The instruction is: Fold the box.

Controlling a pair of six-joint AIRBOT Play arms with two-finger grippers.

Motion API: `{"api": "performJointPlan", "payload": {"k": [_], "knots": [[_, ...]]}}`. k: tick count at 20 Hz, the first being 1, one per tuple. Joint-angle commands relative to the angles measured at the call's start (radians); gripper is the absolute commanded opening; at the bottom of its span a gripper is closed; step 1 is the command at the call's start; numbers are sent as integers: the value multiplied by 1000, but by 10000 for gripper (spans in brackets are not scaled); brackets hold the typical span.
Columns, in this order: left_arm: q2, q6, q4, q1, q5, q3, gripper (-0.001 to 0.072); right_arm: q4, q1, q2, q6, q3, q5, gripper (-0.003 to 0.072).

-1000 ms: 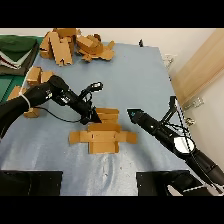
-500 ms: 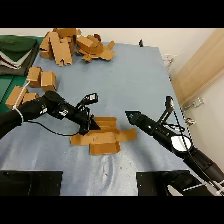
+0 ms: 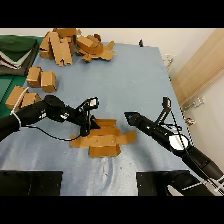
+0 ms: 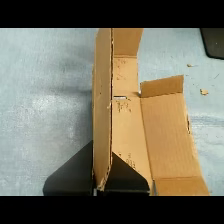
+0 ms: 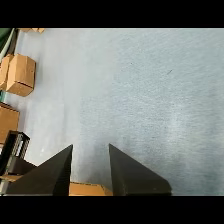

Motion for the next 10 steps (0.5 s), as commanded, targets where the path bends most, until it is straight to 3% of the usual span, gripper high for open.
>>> {"api": "performJointPlan", "payload": {"k": [1,7,10], "knots": [[9,35,-16,-11,9,-9,15,-13,-1,-2,0,0,0,339],[9,122,-111,-63,8,-9,15,-26,0,-2,0,0,0,339],[9,138,-122,-84,69,-9,15,-34,-1,-2,0,0,1,339]]}}
